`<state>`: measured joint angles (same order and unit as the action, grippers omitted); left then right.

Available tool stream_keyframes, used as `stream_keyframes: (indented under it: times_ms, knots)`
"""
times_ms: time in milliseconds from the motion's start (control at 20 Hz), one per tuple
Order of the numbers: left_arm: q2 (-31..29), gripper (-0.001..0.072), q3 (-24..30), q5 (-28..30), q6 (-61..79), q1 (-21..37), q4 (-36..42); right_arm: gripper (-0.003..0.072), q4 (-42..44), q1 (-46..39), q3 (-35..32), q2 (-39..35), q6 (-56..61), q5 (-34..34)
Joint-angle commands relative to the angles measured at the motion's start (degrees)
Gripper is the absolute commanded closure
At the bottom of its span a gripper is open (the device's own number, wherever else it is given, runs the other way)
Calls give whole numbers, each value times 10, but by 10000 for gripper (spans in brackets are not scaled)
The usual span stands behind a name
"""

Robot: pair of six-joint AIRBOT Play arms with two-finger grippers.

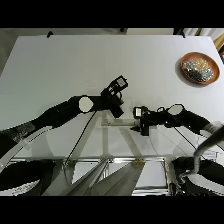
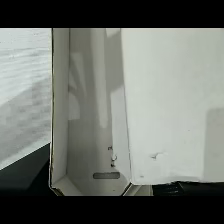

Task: Fold the box and place the chain.

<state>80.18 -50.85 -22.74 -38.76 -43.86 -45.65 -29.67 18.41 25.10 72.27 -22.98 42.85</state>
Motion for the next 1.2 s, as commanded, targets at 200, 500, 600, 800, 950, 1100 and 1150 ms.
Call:
stream_keyframes:
  times_ms: [200, 500, 600, 800, 950, 1100, 1150]
  knots:
    - [-16, 701, 0, -2, 11, 12, -8, 267, -1, 0, 0, 0, 0, 0]
    - [-134, 699, 0, -96, 17, 68, -109, 267, -1, 0, 0, 0, 0, 0]
    - [-169, 699, 0, -185, 51, 99, -125, 267, -1, 0, 0, 0, 0, 0]
    - [-172, 687, 18, -375, 195, 164, -104, 267, -1, 0, 0, 0, 0, 0]
    - [-158, 375, 85, -393, 344, 186, -24, 267, -1, 0, 0, 0, 0, 0]
    - [-143, 295, 131, -338, 449, 180, 37, 267, -1, 0, 0, 0, 0, 0]
    - [-136, 230, 133, -327, 450, 180, 37, 267, -1, 0, 0, 0, 0, 0]
